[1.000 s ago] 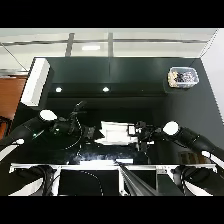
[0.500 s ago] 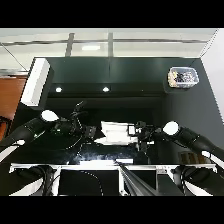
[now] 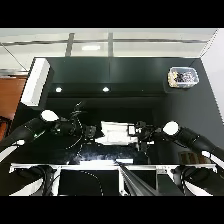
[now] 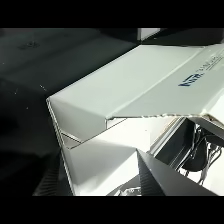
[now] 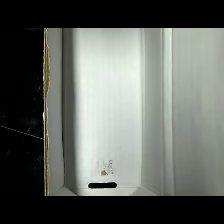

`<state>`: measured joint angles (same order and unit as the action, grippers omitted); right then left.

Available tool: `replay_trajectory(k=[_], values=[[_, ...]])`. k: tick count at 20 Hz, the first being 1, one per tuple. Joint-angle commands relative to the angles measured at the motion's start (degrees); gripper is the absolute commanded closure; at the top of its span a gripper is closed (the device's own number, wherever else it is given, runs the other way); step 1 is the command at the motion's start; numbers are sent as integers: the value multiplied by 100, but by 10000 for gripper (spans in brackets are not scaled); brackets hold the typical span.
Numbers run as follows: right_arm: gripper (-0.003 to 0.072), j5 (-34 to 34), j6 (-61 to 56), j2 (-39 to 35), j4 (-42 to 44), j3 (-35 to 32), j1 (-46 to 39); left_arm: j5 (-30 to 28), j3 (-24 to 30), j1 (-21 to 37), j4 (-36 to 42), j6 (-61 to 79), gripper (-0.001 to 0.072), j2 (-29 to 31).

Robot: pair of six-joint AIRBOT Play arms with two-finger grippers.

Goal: Fold the box and place the chain.

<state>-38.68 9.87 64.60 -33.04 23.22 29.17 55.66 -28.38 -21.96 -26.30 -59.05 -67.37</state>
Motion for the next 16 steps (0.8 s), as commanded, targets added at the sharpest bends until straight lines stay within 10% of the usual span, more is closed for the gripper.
replay_trajectory(k=[1,9,16], values=[[305,-2,0,-2,2,-2,-2,-46,-216,-192,-452,-455,175,37],[304,-2,0,-2,2,-2,-2,-212,-1049,-1257,-2583,-3257,181,35],[304,-2,-2,-2,2,-2,-2,-708,-1163,-1746,-2774,-4046,229,35]])
